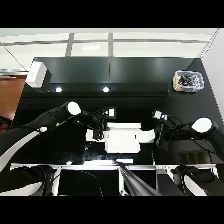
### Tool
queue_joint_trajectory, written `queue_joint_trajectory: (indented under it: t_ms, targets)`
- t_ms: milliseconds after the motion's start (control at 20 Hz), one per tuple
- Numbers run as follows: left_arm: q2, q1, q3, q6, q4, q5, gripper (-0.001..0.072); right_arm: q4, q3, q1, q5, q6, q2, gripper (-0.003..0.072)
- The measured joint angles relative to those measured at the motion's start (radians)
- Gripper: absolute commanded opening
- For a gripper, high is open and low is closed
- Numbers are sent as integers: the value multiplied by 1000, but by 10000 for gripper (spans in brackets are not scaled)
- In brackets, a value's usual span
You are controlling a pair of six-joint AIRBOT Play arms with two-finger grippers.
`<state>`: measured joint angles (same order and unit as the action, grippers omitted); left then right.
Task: Fold the box and place the chain.
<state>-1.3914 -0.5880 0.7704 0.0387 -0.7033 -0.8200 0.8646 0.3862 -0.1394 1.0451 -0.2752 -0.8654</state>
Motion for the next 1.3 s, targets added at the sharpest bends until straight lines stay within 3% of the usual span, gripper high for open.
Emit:
queue_joint_trajectory:
  t_ms: [300,500,950,1300]
  targets:
    - [-1,0,0,3,2,-1,20,0,-24,-192,-126,16,0,622]
    - [-1,0,0,3,2,0,20,1,-25,-267,-148,22,0,622]
    - [-1,0,0,10,8,-3,20,104,76,-270,-141,13,0,622]
    - [-1,0,0,13,4,-3,20,-18,97,-261,-48,13,0,622]
